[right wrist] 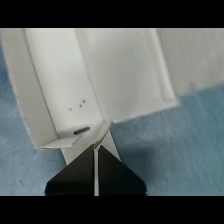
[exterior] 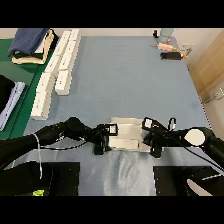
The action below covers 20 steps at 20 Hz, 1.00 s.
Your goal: Fold the box.
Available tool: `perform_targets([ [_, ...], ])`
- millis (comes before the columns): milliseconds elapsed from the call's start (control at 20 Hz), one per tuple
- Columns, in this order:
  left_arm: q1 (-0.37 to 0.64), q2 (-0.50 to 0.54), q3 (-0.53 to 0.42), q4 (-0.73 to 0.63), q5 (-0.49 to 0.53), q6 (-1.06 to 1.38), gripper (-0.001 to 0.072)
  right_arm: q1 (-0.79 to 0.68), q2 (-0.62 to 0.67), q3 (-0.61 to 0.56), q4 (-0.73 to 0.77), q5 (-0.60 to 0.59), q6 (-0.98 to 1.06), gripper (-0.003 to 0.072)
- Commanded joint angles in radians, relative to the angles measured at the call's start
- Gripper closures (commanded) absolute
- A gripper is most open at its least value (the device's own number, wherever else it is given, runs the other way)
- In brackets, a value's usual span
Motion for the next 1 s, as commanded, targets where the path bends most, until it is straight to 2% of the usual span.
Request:
perform_targets([
  [0, 0.0, 0.0, 0.0, 0.001, 0.0, 0.002, 0.0191, -0.001, 0.08, 0.05, -0.256, 0.083, 0.594, 0.0682],
  [100, 0.0, 0.0, 0.0, 0.001, 0.0, 0.002, 0.0191, -0.004, 0.117, 0.091, -0.37, 0.126, 0.858, 0.0683],
  [200, 0.0, 0.0, 0.0, 0.001, 0.0, 0.002, 0.0191, -0.023, 0.138, 0.125, -0.557, 0.193, 1.207, 0.0683],
  [300, 0.0, 0.0, 0.0, 0.001, 0.0, 0.002, 0.0191, -0.058, 0.138, 0.131, -0.652, 0.26, 1.415, 0.0683],
  [600, 0.0, 0.0, 0.0, 0.001, 0.0, 0.002, 0.0191, -0.16, 0.007, 0.053, -0.473, 0.288, 1.439, 0.0684],
  [750, 0.0, 0.0, 0.0, 0.001, 0.0, 0.002, 0.0191, -0.159, -0.069, 0.017, -0.307, 0.263, 1.332, 0.0685],
  [950, 0.0, 0.0, 0.0, 0.001, 0.0, 0.002, 0.0191, -0.158, -0.077, 0.019, -0.134, 0.229, 1.213, 0.0685],
])
